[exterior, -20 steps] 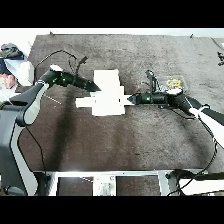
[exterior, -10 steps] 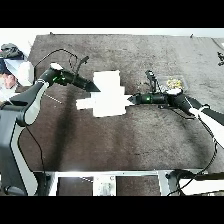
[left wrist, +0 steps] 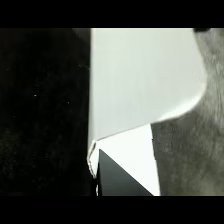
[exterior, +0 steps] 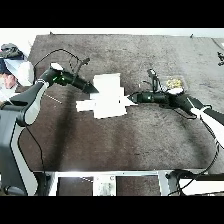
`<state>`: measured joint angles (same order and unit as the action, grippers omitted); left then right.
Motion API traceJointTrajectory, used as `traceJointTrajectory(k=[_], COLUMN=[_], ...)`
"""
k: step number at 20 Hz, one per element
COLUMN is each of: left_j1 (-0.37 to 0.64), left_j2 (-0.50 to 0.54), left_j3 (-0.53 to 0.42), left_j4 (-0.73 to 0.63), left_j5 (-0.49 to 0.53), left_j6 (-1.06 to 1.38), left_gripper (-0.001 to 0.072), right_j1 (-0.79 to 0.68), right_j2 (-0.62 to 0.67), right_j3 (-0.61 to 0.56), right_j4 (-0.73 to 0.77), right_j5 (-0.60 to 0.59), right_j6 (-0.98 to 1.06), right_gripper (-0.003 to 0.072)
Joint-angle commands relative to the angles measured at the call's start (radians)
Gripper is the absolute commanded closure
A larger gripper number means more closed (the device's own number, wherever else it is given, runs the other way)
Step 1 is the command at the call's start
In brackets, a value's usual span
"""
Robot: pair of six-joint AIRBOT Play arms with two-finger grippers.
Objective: Fold the box and place the chain.
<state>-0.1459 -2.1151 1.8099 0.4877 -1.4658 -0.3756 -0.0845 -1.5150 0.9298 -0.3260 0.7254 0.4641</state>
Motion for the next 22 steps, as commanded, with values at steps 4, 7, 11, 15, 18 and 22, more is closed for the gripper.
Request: traceJointTrajectory(k=[4,7,11,15,18,22], left_j1=[0.0,0.0,0.0,0.0,0.0,0.0], left_j2=[0.001,0.003,0.039,0.064,0.064,0.063], left_j3=[0.001,0.0,-0.02,-0.092,-0.155,-0.179], left_j4=[0.01,0.01,0.021,0.01,-0.032,-0.053], left_j5=[0.004,0.02,0.084,0.144,0.207,0.221], left_j6=[0.378,0.436,0.516,0.575,0.649,0.701], left_gripper=[0.0699,0.0705,0.0705,0.0705,0.0705,0.0702], right_j1=[-0.113,-0.116,-0.116,-0.116,-0.114,-0.114], right_j2=[0.097,0.1,0.098,0.075,0.074,0.074], right_j3=[0.001,0.001,0.001,0.0,0.0,0.0], right_j4=[-0.002,-0.023,-0.026,-0.029,-0.034,-0.028], right_j5=[-0.002,0.001,0.0,-0.008,-0.008,-0.007], right_j6=[0.004,0.003,0.003,0.002,-0.003,-0.077], right_gripper=[0.0413,0.0413,0.0413,0.0413,0.0413,0.0413])
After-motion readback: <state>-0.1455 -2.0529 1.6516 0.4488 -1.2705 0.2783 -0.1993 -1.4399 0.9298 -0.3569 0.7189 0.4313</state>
